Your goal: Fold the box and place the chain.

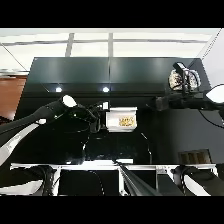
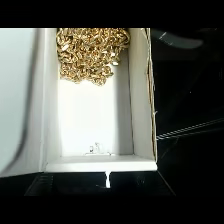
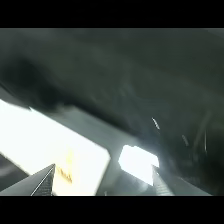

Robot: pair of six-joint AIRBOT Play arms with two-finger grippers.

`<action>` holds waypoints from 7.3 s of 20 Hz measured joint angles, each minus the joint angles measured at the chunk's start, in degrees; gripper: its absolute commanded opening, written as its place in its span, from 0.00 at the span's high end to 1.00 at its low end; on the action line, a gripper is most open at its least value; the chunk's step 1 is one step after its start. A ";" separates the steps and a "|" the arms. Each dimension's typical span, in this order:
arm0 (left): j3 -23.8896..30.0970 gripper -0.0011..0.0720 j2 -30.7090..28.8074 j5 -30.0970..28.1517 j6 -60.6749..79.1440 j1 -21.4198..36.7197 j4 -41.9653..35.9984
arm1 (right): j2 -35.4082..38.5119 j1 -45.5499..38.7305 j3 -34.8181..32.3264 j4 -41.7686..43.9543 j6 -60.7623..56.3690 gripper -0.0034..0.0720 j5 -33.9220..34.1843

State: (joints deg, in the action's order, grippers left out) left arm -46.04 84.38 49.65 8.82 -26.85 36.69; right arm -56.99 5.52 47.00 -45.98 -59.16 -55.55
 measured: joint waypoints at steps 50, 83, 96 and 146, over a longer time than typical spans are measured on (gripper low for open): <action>-0.11 0.62 0.74 1.18 -0.20 -0.09 0.35 | -12.31 17.05 1.62 -1.64 40.72 0.55 -4.90; -0.11 0.62 0.72 1.18 -0.26 -0.11 0.28 | -10.45 9.11 -6.95 20.04 5.90 0.93 -7.41; -0.11 0.62 0.79 1.14 -0.22 -0.11 0.24 | -14.10 11.06 -8.15 12.66 -2.43 0.93 0.04; -14.10 0.00 1.62 3.67 -23.63 -11.47 6.69 | 14.86 -21.20 -8.22 -4.68 -9.22 0.93 -12.07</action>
State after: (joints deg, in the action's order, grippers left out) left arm -60.14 86.00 53.32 -14.81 -38.33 43.38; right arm -42.13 -15.68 38.79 -50.65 -68.38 -67.61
